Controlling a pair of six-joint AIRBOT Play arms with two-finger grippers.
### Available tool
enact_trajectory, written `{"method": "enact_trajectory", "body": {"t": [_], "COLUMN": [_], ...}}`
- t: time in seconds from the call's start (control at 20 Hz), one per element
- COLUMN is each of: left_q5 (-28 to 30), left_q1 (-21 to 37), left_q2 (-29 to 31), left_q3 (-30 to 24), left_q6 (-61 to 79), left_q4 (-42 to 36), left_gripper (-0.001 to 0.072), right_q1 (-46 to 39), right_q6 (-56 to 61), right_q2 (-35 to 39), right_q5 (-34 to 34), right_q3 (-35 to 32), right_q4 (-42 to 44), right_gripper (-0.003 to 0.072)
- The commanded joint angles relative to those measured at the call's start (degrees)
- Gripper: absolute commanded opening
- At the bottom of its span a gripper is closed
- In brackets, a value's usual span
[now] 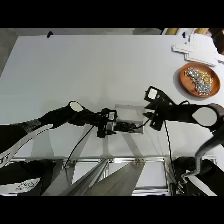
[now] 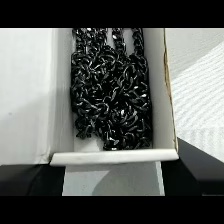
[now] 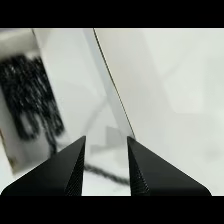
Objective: Fold the box and place the chain.
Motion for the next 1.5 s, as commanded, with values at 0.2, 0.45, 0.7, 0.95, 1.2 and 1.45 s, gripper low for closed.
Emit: {"method": "enact_trajectory", "body": {"t": [0.2,0.45,0.7,0.95,1.2,1.45], "left_q5": [0.00,0.00,0.00,0.00,0.02,0.02], "left_q1": [0.04,0.04,0.04,0.04,0.04,0.04], "left_q2": [0.02,0.02,0.02,0.02,0.02,0.02], "left_q3": [0.00,0.00,0.00,0.00,0.00,0.00], "left_q6": [0.02,0.02,0.02,0.02,0.02,0.02], "left_q4": [0.00,0.00,0.00,0.00,0.00,0.00], "left_gripper": [0.0208,0.0207,0.0208,0.0208,0.0208,0.0208], "right_q1": [-8.55,-6.01,-3.02,-3.02,-3.02,-3.02], "right_q6": [-27.54,-30.45,-33.77,-33.75,-24.81,-7.41], "right_q2": [-1.70,-9.55,-15.72,-18.36,-15.85,-0.35], "right_q5": [4.46,3.21,1.64,1.84,1.88,5.01], "right_q3": [-2.95,-4.94,-5.03,-5.05,-5.03,-5.01], "right_q4": [0.55,2.60,6.03,6.23,3.45,-3.02], "right_gripper": [0.0371,0.0414,0.0395,0.0270,0.0016,0.0016]}}
